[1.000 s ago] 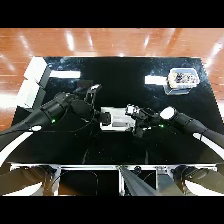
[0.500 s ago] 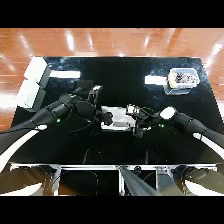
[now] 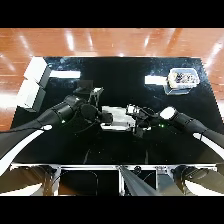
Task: Fold the box and place the chain.
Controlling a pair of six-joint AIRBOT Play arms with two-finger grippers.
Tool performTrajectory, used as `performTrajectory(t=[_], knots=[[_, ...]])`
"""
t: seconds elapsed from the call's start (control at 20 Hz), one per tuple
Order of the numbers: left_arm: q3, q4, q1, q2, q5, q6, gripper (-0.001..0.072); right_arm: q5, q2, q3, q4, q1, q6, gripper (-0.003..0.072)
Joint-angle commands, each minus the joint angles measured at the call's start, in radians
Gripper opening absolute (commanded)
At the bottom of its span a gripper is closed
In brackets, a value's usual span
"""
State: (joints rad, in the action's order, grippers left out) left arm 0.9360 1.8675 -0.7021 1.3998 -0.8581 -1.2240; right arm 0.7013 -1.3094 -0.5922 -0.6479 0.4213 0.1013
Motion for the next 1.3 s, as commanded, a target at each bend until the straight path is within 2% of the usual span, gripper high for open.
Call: performTrajectory(t=[0.0, 0.15, 0.5, 0.55, 0.6, 0.7, 0.75, 0.85, 0.9, 0.95, 1.05, 1.25], knots=[[0.013, -0.204, -0.071, 0.002, -0.031, 0.183, 0.0625, 0.000, 0.000, 0.000, 0.000, 0.000, 0.000, 0.0530], [0.065, -0.307, -0.113, 0.025, -0.109, 0.238, 0.0625, 0.000, 0.000, 0.000, 0.000, 0.000, 0.000, 0.0529], [0.194, -0.307, -0.116, 0.145, -0.227, 0.232, 0.0620, 0.000, 0.000, 0.000, 0.000, 0.000, 0.000, 0.0530], [0.203, -0.307, -0.116, 0.155, -0.232, 0.233, 0.0579, 0.000, 0.000, 0.000, 0.000, 0.000, 0.000, 0.0530], [0.208, -0.307, -0.116, 0.162, -0.231, 0.232, 0.0487, 0.000, 0.000, 0.000, 0.000, 0.000, 0.000, 0.0530], [0.210, -0.304, -0.117, 0.165, -0.230, 0.227, 0.0387, 0.000, 0.000, 0.000, 0.000, 0.000, 0.000, 0.0529], [0.210, -0.302, -0.118, 0.165, -0.230, 0.221, 0.0304, 0.000, 0.000, 0.000, 0.000, 0.000, 0.000, 0.0529], [0.210, -0.284, -0.118, 0.165, -0.229, 0.208, 0.0285, 0.000, 0.000, 0.000, 0.000, 0.000, 0.000, 0.0529], [0.210, -0.283, -0.118, 0.165, -0.229, 0.206, 0.0214, 0.000, 0.000, 0.000, 0.000, 0.000, 0.000, 0.0529], [0.210, -0.283, -0.118, 0.165, -0.229, 0.206, 0.0192, 0.000, 0.000, 0.000, 0.000, 0.000, 0.000, 0.0529], [0.210, -0.280, -0.118, 0.165, -0.224, 0.194, 0.0023, 0.000, 0.000, 0.000, 0.000, 0.000, 0.000, 0.0530], [0.210, -0.260, -0.122, 0.165, -0.195, 0.192, 0.0023, 0.000, 0.000, 0.000, 0.000, 0.000, 0.000, 0.0530]])
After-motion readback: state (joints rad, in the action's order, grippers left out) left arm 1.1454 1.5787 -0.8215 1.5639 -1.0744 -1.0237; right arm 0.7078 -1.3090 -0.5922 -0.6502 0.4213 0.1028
